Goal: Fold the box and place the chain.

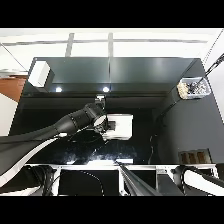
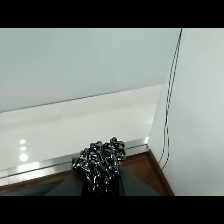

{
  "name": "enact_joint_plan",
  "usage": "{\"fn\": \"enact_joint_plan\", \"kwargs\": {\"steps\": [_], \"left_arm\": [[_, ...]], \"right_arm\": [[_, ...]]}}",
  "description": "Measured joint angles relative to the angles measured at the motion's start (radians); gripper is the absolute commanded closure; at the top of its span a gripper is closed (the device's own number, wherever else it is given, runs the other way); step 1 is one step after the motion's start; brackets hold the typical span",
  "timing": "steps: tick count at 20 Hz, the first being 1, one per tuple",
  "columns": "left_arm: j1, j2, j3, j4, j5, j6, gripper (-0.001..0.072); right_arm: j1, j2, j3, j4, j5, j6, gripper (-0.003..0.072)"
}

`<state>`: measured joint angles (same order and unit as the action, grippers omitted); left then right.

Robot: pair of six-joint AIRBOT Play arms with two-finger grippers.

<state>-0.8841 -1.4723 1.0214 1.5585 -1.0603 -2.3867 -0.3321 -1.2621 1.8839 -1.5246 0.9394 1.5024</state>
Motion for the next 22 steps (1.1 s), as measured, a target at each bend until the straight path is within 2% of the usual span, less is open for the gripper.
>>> {"fn": "enact_joint_plan", "kwargs": {"steps": [2, 6, 11, 16, 21, 22], "left_arm": [[0.0, 0.0, 0.0, 0.0, 0.0, 0.0, 0.0673], [0.0, 0.0, 0.0, 0.0, 0.0, 0.0, 0.0673], [0.0, 0.0, 0.0, 0.0, 0.0, 0.0, 0.0674], [0.0, 0.0, 0.0, 0.0, 0.001, 0.0, 0.0673], [0.0, 0.0, 0.0, 0.0, 0.0, 0.0, 0.0673], [0.0, 0.0, 0.0, 0.0, 0.001, 0.0, 0.0674]], "right_arm": [[-0.009, -0.008, -0.023, -0.006, 0.012, 0.0, 0.0645], [-0.031, -0.058, -0.144, -0.005, 0.037, -0.004, 0.0645], [-0.038, -0.189, -0.259, 0.014, 0.067, -0.013, 0.0645], [-0.039, -0.361, -0.29, 0.087, 0.125, -0.014, 0.0644], [-0.041, -0.471, -0.295, 0.119, 0.153, 0.011, 0.0643], [-0.041, -0.484, -0.296, 0.126, 0.157, 0.012, 0.0416]]}}
